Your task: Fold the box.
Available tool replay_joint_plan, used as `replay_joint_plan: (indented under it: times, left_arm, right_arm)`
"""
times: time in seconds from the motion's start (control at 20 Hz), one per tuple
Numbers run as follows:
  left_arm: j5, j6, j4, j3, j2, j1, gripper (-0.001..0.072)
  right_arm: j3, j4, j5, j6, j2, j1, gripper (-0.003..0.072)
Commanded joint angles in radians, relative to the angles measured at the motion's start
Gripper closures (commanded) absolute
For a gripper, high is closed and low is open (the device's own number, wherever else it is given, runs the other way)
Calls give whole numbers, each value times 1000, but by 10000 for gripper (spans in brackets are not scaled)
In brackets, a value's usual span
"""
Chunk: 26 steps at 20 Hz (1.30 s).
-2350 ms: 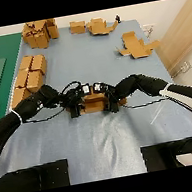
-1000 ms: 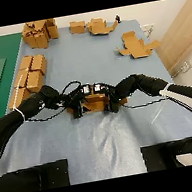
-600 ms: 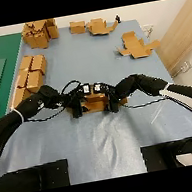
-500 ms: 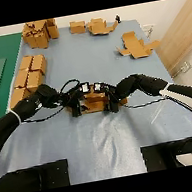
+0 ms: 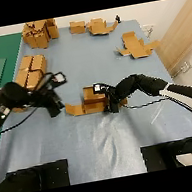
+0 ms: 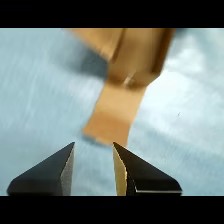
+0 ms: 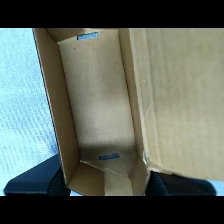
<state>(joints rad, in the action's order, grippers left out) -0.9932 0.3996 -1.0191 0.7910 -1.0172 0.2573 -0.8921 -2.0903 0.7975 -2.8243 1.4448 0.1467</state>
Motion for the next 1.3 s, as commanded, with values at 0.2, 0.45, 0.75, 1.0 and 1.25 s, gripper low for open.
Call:
replay_joint_plan:
  times: [0.2, 0.45, 0.75, 1.0, 1.25]
  left_arm:
    - [31, 394, 89, -137, -29, -245, 690]
    - [-60, 452, 439, -137, -290, -232, 692]
    - [-187, 243, 751, -137, -503, -228, 693]
    - [-199, 182, 789, -137, -520, -192, 693]
    - [-328, 13, 898, -137, -520, -183, 691]
  right_arm:
    - [0, 0, -3, -3, 0, 0, 242]
    - [0, 0, 3, -3, 0, 0, 241]
    - [0, 0, 5, -3, 0, 1, 242]
    - [0, 0, 5, -3, 0, 1, 242]
    - [0, 0, 5, -3, 0, 1, 242]
